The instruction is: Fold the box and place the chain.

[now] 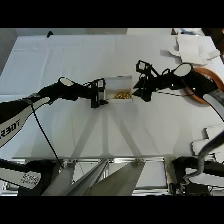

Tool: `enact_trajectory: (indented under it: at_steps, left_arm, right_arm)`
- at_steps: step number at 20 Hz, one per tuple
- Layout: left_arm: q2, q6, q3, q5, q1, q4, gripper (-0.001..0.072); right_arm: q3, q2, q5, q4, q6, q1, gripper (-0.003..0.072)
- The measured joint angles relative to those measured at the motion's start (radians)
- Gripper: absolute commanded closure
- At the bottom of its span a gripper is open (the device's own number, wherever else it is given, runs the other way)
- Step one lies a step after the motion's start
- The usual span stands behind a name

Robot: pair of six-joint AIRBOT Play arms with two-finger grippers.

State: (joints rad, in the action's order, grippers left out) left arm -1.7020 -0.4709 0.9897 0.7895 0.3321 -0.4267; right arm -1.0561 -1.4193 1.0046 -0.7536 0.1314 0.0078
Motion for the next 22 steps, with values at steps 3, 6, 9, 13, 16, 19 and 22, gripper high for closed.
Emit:
enact_trajectory:
  at_steps: [3,6,9,13,16,19,22]
  left_arm:
    - [0.000,0.000,0.000,0.000,0.000,0.000,0.0451]
    - [0.000,0.000,0.000,0.000,0.000,0.000,0.0451]
    - [0.000,0.000,0.000,0.000,0.000,0.000,0.0451]
    - [0.000,0.000,0.000,0.000,0.000,0.000,0.0451]
    - [0.000,0.000,0.000,0.000,0.000,0.000,0.0451]
    - [0.000,0.000,0.000,0.000,0.000,0.000,0.0451]
    - [0.000,0.000,0.000,0.000,0.000,0.000,0.0451]
  right_arm:
    - [-0.151,-0.026,0.145,0.001,0.137,-0.028,0.0490]
    - [-0.374,-0.114,0.257,0.002,0.325,-0.048,0.0528]
    - [-0.588,-0.246,0.298,0.001,0.543,-0.046,0.0536]
    - [-0.715,-0.407,0.299,0.039,0.753,-0.025,0.0536]
    - [-0.745,-0.486,0.353,0.056,0.811,0.007,0.0535]
    - [-0.756,-0.516,0.393,0.065,0.810,0.040,0.0533]
    - [-0.760,-0.526,0.439,0.050,0.805,0.075,0.0530]
